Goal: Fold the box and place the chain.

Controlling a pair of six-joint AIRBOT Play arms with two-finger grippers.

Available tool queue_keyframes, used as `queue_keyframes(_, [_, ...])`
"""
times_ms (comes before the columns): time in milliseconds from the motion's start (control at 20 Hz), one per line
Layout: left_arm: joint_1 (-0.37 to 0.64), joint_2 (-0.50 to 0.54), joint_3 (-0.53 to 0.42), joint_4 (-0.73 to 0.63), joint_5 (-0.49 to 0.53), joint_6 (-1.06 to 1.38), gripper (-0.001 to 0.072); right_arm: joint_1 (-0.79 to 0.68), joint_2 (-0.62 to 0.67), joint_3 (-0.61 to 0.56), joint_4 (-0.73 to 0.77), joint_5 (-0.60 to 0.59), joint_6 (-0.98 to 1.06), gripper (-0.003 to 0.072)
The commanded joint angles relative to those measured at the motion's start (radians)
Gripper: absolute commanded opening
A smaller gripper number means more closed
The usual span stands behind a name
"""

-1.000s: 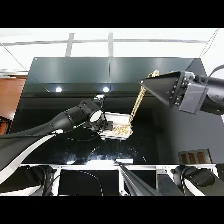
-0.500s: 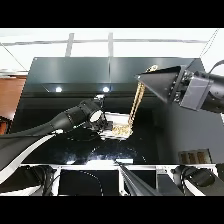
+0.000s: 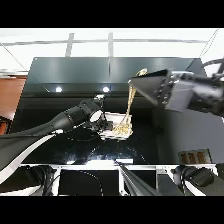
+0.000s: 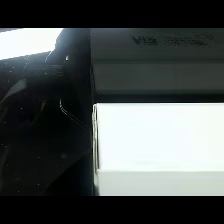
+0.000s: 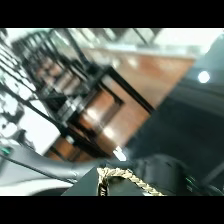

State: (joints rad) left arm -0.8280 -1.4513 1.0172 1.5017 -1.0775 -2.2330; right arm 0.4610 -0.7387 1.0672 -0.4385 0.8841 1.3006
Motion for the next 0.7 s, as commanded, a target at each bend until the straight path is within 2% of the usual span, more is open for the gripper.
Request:
queue_keyframes(0, [0.0, 0.0, 0.0, 0.0, 0.0, 0.0, 0.0031, 0.052, -0.06, -0.024, -0.206, 0.03, 0.069, 0.0012])
queue_keyframes(150, [0.0, 0.0, 0.0, 0.0, 0.0, 0.0, 0.0031, 0.095, -0.121, -0.124, -0.43, 0.036, 0.133, 0.0012])
queue_keyframes(300, [0.0, 0.0, 0.0, 0.0, 0.0, 0.0, 0.0031, 0.098, -0.169, -0.223, -0.53, 0.032, 0.177, 0.0012])
queue_keyframes(450, [0.0, 0.0, 0.0, 0.0, 0.0, 0.0, 0.0031, 0.102, -0.203, -0.298, -0.539, 0.007, 0.189, 0.0012])
queue_keyframes(650, [0.0, 0.0, 0.0, 0.0, 0.0, 0.0, 0.0031, 0.134, -0.248, -0.316, -0.496, -0.044, 0.192, 0.0032])
